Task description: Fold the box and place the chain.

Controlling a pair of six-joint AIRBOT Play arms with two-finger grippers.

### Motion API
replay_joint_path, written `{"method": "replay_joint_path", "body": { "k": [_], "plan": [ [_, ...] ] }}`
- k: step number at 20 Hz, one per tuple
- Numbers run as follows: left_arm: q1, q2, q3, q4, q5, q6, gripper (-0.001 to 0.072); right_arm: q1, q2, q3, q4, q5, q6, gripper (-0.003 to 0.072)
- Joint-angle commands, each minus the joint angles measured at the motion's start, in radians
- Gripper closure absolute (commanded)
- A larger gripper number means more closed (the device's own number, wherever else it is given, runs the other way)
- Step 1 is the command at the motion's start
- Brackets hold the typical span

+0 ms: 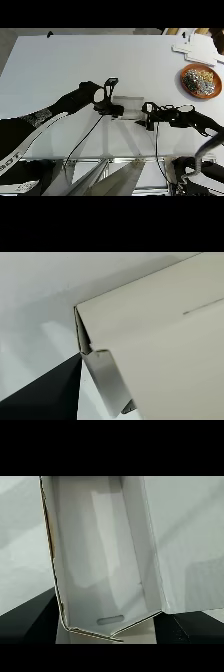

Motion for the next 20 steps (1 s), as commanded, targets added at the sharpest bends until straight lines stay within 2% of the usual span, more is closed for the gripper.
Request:
{"method": "replay_joint_path", "body": {
  "k": [1,8,14,20],
  "plan": [
    [-0.014,-0.011,0.023,0.074,-0.034,-0.132,0.0295,-0.001,0.000,0.000,0.000,0.000,0.000,0.0348],
    [-0.020,-0.035,0.027,0.062,-0.034,-0.290,0.0318,-0.001,0.000,0.000,0.000,0.000,0.000,0.0348],
    [-0.020,-0.122,0.181,0.087,-0.167,-0.283,0.0318,-0.001,0.000,0.000,0.000,0.000,0.000,0.0348],
    [-0.018,-0.134,0.193,0.086,-0.168,-0.331,0.0318,-0.001,0.000,0.000,0.000,0.000,0.000,0.0348]
  ]
}}
